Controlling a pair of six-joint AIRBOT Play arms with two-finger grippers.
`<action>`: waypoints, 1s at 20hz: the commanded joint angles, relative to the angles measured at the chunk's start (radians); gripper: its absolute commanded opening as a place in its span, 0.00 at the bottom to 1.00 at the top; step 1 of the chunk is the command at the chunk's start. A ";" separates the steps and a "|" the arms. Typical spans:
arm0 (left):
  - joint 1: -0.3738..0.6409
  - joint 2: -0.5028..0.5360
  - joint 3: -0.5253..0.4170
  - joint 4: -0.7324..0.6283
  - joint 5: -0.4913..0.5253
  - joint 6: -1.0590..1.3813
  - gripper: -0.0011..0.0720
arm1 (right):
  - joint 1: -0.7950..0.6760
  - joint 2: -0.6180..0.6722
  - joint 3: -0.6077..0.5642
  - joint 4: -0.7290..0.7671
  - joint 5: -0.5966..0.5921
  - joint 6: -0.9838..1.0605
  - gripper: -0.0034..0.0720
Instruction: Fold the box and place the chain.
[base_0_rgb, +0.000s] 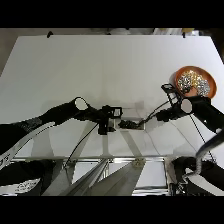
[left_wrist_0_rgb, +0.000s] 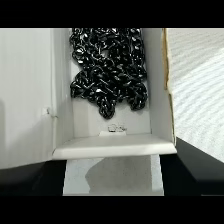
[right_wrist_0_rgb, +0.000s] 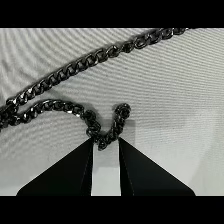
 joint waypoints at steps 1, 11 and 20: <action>0.001 0.001 0.000 0.000 0.000 0.000 0.39 | 0.000 -0.002 -0.002 0.011 -0.020 0.003 0.25; 0.001 0.001 0.000 0.000 0.000 0.000 0.39 | 0.000 -0.011 -0.019 0.082 -0.042 -0.075 0.23; 0.001 0.001 0.000 0.000 0.000 0.000 0.39 | 0.000 -0.039 -0.022 0.067 -0.009 -0.084 0.07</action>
